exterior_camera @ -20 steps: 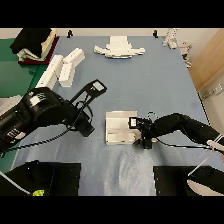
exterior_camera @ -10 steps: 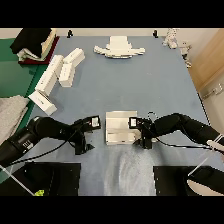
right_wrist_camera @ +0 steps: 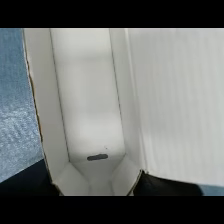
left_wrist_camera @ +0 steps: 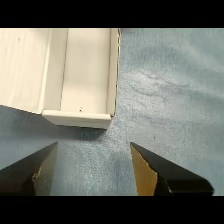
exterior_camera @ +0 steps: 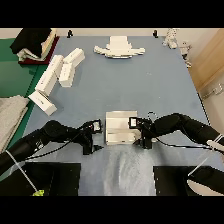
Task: Fold the box.
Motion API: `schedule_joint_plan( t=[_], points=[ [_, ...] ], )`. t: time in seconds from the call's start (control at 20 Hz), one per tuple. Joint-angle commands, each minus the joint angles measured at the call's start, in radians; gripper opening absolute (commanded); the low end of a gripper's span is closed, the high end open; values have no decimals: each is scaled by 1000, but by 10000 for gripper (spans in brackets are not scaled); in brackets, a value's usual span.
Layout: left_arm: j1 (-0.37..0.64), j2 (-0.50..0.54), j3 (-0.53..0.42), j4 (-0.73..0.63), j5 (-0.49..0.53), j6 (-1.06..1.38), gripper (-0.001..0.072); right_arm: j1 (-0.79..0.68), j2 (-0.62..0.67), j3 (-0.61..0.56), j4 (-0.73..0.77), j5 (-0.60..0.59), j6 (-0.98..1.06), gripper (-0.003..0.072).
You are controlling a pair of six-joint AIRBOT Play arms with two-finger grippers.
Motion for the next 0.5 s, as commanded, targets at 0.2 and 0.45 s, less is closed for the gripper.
schedule_joint_plan(
  t=[0.2, 0.45],
  points=[
    [1, -89, 10, -177, 48, 206, 698, 1, 1, 0, 0, 0, 0, 508],
    [-1, -156, 38, -203, 34, 248, 698, 1, 1, 0, 0, 0, 0, 508]
  ],
)
